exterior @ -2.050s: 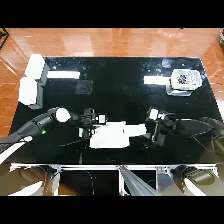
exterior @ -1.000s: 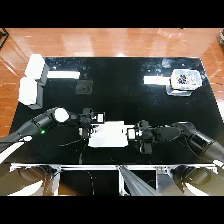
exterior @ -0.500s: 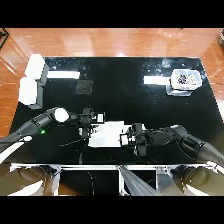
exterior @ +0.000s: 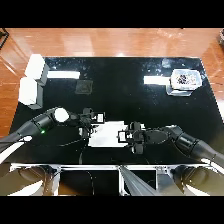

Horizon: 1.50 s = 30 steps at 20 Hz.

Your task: Fold the box and place the chain.

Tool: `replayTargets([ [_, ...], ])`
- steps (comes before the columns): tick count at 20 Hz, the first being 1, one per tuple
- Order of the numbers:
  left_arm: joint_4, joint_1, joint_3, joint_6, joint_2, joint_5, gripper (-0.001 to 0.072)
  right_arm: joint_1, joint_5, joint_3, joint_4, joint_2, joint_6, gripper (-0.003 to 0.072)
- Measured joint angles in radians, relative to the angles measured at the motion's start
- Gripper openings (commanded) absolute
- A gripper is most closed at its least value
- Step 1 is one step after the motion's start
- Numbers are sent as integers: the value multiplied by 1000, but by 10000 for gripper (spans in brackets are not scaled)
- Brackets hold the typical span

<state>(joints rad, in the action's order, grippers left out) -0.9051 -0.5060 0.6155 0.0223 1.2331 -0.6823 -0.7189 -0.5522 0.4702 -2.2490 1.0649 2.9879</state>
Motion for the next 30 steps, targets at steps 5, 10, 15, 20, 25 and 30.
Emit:
replayTargets([
  [5, 0, 0, 0, 1, 0, -1, 19, 0, 13, 0, -90, 6, -5, 700],
  [10, -1, 0, 0, 1, 0, -3, 19, 0, 10, 0, -122, 6, -47, 700],
  [15, 0, 0, 0, -3, 0, -7, 19, 0, -20, 0, -146, 6, -79, 699],
  [20, 0, 0, 0, -2, 0, -7, 19, 0, -21, 0, -147, 6, -80, 700],
  [25, 0, 0, 0, 0, 0, -7, 19, 0, -63, 0, -135, 6, -40, 700],
  [30, 0, 0, 0, 0, 0, -6, 19, -16, -20, 0, -119, 26, -28, 700],
])
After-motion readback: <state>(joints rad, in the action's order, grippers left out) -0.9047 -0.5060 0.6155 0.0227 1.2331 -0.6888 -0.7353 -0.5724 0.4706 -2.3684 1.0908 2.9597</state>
